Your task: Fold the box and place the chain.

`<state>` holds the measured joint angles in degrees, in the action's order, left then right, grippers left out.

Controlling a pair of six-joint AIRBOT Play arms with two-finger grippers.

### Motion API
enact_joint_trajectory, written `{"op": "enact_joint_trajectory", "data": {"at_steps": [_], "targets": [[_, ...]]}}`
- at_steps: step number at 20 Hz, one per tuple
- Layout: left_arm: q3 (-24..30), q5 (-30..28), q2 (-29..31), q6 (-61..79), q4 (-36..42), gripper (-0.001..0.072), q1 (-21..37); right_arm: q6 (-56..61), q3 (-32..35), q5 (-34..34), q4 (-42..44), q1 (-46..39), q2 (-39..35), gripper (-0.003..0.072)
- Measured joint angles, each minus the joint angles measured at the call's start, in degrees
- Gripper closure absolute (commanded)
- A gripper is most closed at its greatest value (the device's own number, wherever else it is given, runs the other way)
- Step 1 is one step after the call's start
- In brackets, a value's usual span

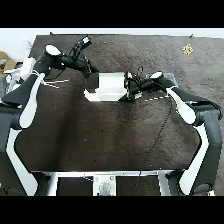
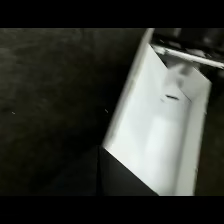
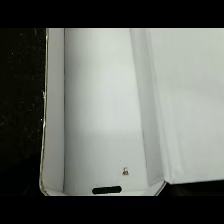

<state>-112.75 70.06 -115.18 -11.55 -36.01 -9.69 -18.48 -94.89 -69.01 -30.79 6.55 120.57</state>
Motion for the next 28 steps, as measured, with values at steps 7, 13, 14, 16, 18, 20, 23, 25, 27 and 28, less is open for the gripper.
{"op": "enact_joint_trajectory", "data": {"at_steps": [7, 13, 14, 16, 18, 20, 23, 25, 27, 28], "targets": [[7.39, 4.24, 0.74, 8.26, -10.19, -0.0011, -1.75, 0.0, 0.0, -0.02, 0.09, 0.02, 0.0, 0.03], [14.1, -4.02, 0.61, 13.73, -11.91, -0.0011, -4.26, 0.02, 0.0, -0.02, 0.13, 0.02, 0.0, 0.03], [14.58, -4.83, 0.59, 14.14, -11.93, -0.0011, -4.48, 0.02, 0.0, -0.02, 0.13, 0.02, 0.0, 0.03], [15.21, -6.14, 0.57, 14.53, -11.89, 0.0, -4.76, 0.02, 0.0, -0.02, 0.13, 0.02, 0.0, 0.03], [15.54, -7.21, 0.55, 14.73, -11.93, 0.0034, -4.76, 0.02, 0.0, -0.02, 0.13, 0.02, 0.0, 0.03], [15.69, -7.74, 0.55, 14.8, -11.8, 0.0289, -4.87, 0.04, 0.0, -0.02, 0.13, 0.02, 0.0, 0.03], [15.8, -7.69, 0.55, 14.84, -11.63, 0.0291, -4.92, 0.04, 0.0, -0.02, 0.13, 0.02, 0.0, 0.03], [15.85, -7.3, 0.55, 13.97, -11.52, 0.0294, -4.9, 0.04, 0.0, -0.02, 0.13, 0.0, 0.0, 0.03], [15.87, -6.43, 0.55, 12.24, -11.43, 0.0474, -4.9, 0.04, 0.0, -0.02, 0.13, 0.02, 0.0, 0.03], [15.87, -6.16, 0.55, 11.32, -11.43, 0.0475, -4.9, 0.07, 0.0, -0.02, 0.13, 0.02, 0.0, 0.03]]}}
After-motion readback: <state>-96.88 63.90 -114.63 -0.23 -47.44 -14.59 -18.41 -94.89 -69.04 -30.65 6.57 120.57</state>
